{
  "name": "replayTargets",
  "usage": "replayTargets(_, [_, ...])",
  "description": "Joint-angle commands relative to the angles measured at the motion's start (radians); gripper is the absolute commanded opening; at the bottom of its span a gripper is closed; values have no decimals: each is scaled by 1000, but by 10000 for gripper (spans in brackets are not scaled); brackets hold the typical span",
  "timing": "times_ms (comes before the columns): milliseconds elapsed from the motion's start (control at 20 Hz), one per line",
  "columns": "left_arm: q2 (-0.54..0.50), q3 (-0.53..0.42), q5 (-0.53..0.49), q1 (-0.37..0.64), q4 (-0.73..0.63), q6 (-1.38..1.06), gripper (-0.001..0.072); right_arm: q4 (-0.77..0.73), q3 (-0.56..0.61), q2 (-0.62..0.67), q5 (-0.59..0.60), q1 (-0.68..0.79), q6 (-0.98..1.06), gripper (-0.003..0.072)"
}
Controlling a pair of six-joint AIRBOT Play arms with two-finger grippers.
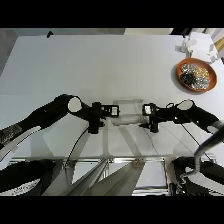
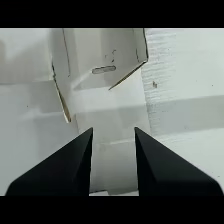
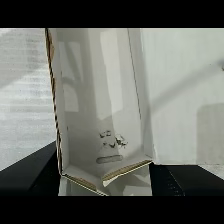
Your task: Fold the box and place the chain.
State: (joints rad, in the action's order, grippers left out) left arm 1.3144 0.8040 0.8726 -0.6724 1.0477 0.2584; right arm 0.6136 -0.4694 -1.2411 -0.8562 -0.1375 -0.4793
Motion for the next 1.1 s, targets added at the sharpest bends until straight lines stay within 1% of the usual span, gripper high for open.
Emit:
replayTargets(0, [2, 0, -49, 1, 0, -87, 299, 0, 0, 1, 0, 0, 0, 413])
replayTargets(300, [35, 0, -51, -2, -16, -87, 297, 0, 0, 1, 0, 0, 0, 413])
replayTargets(350, [35, 0, -50, -5, -29, -98, 286, 0, 0, 1, 0, 0, 0, 413])
replayTargets(550, [35, 0, -49, -23, -62, -174, 281, 0, 0, 1, 0, 0, 0, 413])
replayTargets(600, [35, 0, -50, -28, -68, -175, 267, 0, 0, 0, 0, 0, 0, 413])
replayTargets(950, [35, 0, -52, -34, -72, -176, 264, 0, 0, 0, 0, 0, 0, 413])
replayTargets(1000, [35, 0, -54, -34, -75, -175, 236, 0, 0, 0, 0, 0, 0, 413])
replayTargets(1050, [35, 0, -54, -35, -79, -175, 157, 0, 0, 1, 0, 0, 0, 413])
